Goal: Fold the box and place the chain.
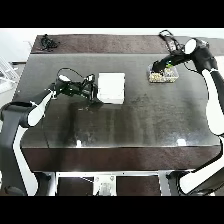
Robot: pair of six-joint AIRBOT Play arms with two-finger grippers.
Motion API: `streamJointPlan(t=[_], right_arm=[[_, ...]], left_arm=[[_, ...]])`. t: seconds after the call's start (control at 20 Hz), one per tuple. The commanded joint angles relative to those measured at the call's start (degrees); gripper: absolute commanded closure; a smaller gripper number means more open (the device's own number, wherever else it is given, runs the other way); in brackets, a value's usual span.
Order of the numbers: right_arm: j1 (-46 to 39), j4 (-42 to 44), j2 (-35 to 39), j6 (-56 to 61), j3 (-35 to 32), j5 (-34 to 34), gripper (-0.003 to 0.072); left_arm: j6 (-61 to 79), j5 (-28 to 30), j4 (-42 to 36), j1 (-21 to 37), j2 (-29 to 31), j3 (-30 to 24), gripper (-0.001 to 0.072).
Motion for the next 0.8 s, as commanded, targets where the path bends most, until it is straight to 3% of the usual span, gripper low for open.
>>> streamJointPlan(t=[0.0,0.35,0.4,0.45,0.5,0.75], right_arm=[[-4.37,4.92,-3.61,5.44,0.17,-3.19,0.0103],[-4.35,4.85,-8.63,6.08,2.19,-3.23,0.0107],[-4.35,4.66,-8.85,6.1,2.19,-3.21,0.0124],[-4.35,4.5,-9.09,6.08,2.19,-3.19,0.0214],[-4.33,4.55,-9.38,6.08,2.19,-3.21,0.0247],[-3.91,4.66,-11.04,6.51,2.16,-2.51,0.0282]], left_arm=[[0.02,0.02,0.0,-0.02,0.04,0.04,0.007],[0.02,0.0,0.0,-0.02,0.04,0.04,0.007],[0.02,0.02,0.0,-0.02,0.04,0.04,0.007],[0.02,0.02,0.0,-0.02,0.04,0.04,0.007],[0.02,0.02,0.0,-0.02,0.04,0.04,0.007],[0.02,0.02,0.0,-0.02,0.04,0.04,0.007]])
